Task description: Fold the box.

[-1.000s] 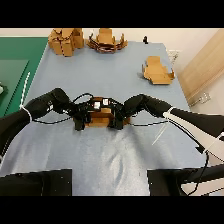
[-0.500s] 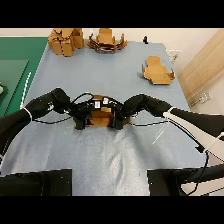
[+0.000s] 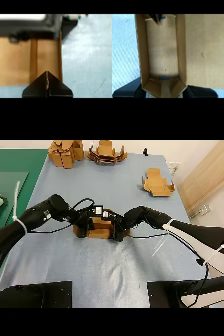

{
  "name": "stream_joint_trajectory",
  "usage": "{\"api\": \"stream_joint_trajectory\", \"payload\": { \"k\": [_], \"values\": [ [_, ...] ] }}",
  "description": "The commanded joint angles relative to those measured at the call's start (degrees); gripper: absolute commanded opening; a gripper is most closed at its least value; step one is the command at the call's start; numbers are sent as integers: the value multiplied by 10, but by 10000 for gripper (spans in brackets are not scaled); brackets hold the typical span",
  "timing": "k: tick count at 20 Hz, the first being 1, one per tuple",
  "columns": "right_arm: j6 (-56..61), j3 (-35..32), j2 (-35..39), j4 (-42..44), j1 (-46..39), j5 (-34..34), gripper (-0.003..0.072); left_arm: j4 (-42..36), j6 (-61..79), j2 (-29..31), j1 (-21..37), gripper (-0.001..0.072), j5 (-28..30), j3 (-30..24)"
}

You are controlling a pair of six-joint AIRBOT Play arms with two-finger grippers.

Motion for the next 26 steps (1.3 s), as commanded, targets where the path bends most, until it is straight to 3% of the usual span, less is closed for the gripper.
{"api": "stream_joint_trajectory", "payload": {
  "k": [1, 3, 7, 14, 15, 16, 17, 19, 22, 26],
  "values": [
    [4, 0, 0, 4, 0, -1, 266, 8, -5, 47, 0, 12, -22, 7],
    [4, 0, 0, 4, 0, -1, 265, 27, -11, 70, 0, 10, -30, 7],
    [3, 0, 0, 4, -1, -1, 265, 143, -106, 70, 19, 8, -37, 1],
    [0, 0, 0, 4, 0, -1, 265, 140, -53, -23, 43, 13, 23, 0],
    [0, 0, 0, 4, 0, -1, 265, 140, -41, -35, 40, 33, 20, 0],
    [0, 0, 0, 4, 0, -1, 265, 136, -26, -43, 38, 235, 11, 1],
    [0, 0, 0, 4, 0, -1, 265, 124, -15, -47, 37, 255, 2, 1],
    [0, 0, 0, 4, 0, -1, 265, 97, -1, -47, 35, 254, -1, 3],
    [0, 0, 0, 4, 0, -1, 265, 58, 33, -47, 34, 101, -1, 5],
    [0, 0, 0, 4, 0, -1, 265, 20, 57, -47, 33, 101, -5, 5]
  ]
}}
